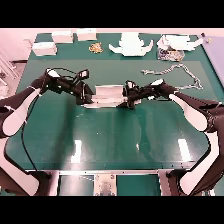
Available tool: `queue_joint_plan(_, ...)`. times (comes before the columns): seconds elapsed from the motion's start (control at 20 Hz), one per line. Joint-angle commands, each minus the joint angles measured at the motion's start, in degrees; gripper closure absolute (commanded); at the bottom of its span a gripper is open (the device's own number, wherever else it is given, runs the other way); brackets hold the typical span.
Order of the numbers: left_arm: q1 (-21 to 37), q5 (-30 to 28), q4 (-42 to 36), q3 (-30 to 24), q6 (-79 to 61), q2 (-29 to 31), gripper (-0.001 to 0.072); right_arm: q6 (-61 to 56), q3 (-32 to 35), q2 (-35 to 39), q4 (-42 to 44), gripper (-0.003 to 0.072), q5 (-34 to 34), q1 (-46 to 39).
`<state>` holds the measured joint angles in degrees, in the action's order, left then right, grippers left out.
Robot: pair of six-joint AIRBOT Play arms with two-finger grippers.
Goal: Fold the box and place the chain.
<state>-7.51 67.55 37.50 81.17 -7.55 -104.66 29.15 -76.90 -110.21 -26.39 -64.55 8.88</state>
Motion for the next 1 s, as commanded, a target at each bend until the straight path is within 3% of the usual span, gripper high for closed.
queue_joint_plan(0.0,0.1,0.4,3.8,0.2,1.6,0.1,0.011,0.0,0.0,0.0,0.0,0.0103,0.0,0.0)
queue_joint_plan(0.5,0.0,-0.9,2.4,-0.1,1.5,-0.1,0.0112,0.0,0.0,0.0,0.0,0.0103,0.0,0.0)
queue_joint_plan(0.6,0.0,0.3,2.3,-0.1,1.5,-0.1,0.0153,0.0,0.0,0.0,0.0,0.0103,0.0,0.0)
queue_joint_plan(0.95,0.0,1.3,0.6,-0.1,1.1,-0.1,0.0153,0.0,0.0,0.0,0.0,0.0103,0.0,0.0)
